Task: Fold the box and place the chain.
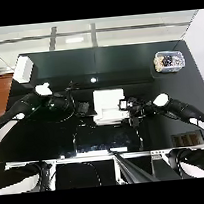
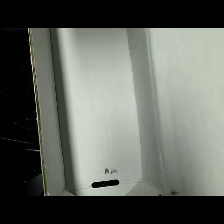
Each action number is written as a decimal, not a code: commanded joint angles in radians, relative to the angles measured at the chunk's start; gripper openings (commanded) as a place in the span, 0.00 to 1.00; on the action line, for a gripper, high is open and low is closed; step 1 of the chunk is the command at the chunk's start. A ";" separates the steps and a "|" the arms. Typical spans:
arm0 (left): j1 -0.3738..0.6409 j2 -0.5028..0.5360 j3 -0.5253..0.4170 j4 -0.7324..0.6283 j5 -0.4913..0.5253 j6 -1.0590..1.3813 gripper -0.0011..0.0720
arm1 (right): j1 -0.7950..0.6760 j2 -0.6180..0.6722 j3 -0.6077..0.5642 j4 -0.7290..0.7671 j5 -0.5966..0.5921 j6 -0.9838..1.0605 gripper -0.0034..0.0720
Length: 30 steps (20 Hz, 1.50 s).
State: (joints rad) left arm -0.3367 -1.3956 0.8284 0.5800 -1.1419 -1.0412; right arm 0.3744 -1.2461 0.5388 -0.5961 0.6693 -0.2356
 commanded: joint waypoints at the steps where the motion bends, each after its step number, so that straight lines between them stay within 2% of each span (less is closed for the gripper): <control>1: -0.065 0.000 0.084 0.213 0.015 -0.217 0.57 | 0.001 0.000 0.000 0.000 0.000 0.000 0.61; 6: -0.133 0.000 0.122 0.273 0.057 -0.395 0.57 | 0.001 0.000 0.000 0.000 0.000 0.000 0.61; 12: -0.229 0.000 0.122 0.481 0.111 -0.632 0.57 | 0.001 0.000 0.000 0.000 0.000 0.000 0.61; 16: -0.267 0.000 0.126 0.482 0.141 -0.671 0.57 | 0.001 0.000 0.000 0.000 0.000 0.000 0.61; 24: -0.275 0.000 0.153 0.501 0.143 -0.726 0.55 | 0.001 0.000 0.000 0.000 0.000 0.000 0.61; 26: -0.285 0.000 0.157 0.508 0.140 -0.727 0.36 | 0.001 0.000 0.000 0.000 0.000 0.000 0.61; 30: -0.309 0.000 0.157 0.531 0.139 -0.790 0.40 | 0.001 0.000 0.000 0.000 0.000 0.000 0.61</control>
